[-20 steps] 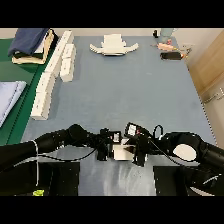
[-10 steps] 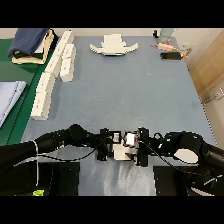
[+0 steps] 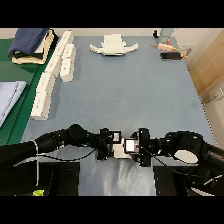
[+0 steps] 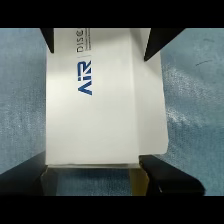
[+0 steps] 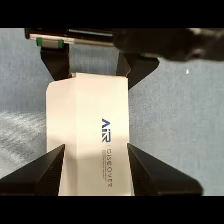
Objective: Fold the box.
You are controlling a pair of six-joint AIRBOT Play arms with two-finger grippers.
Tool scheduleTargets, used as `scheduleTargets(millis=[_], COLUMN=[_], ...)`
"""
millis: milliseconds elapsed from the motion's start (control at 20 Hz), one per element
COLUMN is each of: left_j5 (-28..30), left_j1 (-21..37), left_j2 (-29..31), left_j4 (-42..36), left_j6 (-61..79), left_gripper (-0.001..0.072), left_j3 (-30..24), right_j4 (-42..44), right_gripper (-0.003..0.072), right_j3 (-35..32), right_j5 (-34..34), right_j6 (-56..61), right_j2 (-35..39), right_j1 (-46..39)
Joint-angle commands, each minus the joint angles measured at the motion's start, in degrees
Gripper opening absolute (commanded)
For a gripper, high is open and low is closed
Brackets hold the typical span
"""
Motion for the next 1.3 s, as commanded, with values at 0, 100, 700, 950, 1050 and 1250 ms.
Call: scheduleTargets(millis=[0,100,700,950,1050,1250], left_j5=[-0.1,-0.1,-0.1,-0.1,-0.1,-0.1], left_j1=[0.0,0.0,0.0,0.0,0.0,0.0], left_j2=[0.0,0.0,0.0,0.0,0.0,0.0], left_j4=[0.0,0.0,0.0,0.0,0.0,0.0], left_j6=[0.1,0.1,0.1,0.1,0.1,0.1], left_gripper=[0.0521,0.0521,0.0521,0.0521,0.052,0.0521], left_j3=[0.0,0.0,0.0,0.0,0.0,0.0], right_j4=[-4.3,-5.0,-5.9,-7.6,-7.6,-5.6], right_gripper=[0.0567,0.0548,0.0548,0.0492,0.0356,0.0221], right_j3=[-0.1,0.0,0.0,0.0,0.0,0.0], right_j5=[0.0,-0.2,-3.6,-6.8,-6.3,-5.6], right_j6=[-0.4,-0.3,-0.2,-0.2,-0.2,-0.2], right_j2=[0.0,0.0,4.1,3.9,3.1,-0.2], right_j1=[0.0,0.0,1.0,1.0,1.0,1.0])
